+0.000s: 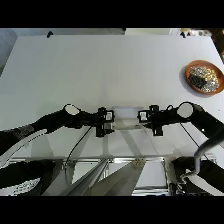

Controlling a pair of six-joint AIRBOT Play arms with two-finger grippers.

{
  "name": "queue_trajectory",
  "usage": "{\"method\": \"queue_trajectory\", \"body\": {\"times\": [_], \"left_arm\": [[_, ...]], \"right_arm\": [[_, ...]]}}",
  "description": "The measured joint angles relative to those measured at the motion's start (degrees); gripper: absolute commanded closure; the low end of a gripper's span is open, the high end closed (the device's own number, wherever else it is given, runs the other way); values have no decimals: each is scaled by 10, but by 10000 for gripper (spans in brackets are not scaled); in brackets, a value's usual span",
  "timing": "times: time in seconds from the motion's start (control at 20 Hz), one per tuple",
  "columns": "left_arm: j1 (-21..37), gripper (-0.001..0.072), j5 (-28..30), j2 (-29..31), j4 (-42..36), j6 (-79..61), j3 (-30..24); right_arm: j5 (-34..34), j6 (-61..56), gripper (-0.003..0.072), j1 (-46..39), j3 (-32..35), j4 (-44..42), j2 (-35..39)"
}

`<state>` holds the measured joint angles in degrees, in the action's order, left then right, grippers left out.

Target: Fold the box and place the chain.

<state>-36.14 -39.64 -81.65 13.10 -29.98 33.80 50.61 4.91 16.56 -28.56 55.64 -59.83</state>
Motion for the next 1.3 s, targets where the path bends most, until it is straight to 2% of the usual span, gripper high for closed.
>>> {"method": "queue_trajectory", "body": {"times": [0.5,0.6,0.75,0.8,1.1,1.3], "left_arm": [[0,499,0,0,0,1,0],[0,499,0,0,0,1,0],[0,499,0,0,0,1,0],[0,499,0,0,0,1,0],[0,499,0,0,0,0,0],[0,499,0,0,0,0,0]], "right_arm": [[-6,0,487,1,4,-124,-24],[-7,0,359,1,5,-137,-27],[-9,0,228,1,7,-146,-28],[-10,1,209,2,9,-149,-29],[-9,0,211,2,12,-153,-25],[-4,-18,217,1,12,-153,7]]}}
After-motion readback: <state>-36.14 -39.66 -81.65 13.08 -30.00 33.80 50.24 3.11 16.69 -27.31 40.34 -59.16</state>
